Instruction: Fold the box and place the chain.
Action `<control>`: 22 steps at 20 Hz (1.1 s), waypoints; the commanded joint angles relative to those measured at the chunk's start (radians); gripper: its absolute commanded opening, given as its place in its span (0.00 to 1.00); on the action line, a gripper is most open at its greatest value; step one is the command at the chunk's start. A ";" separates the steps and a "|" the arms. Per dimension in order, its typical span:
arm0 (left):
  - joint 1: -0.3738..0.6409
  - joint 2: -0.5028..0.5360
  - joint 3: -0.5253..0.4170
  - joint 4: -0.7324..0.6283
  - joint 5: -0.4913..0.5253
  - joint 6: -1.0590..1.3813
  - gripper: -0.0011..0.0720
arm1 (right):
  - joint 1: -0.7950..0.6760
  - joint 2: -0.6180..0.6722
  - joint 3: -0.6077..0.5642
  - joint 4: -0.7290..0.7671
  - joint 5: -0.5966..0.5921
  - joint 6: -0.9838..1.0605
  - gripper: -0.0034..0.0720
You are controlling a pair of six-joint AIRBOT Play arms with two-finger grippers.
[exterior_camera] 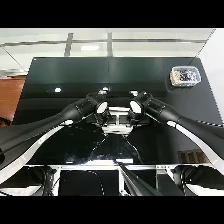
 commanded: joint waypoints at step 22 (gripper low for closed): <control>0.005 0.000 0.000 0.000 -0.006 0.000 0.05 | -0.852 -0.206 0.482 -0.030 -0.216 -0.158 0.92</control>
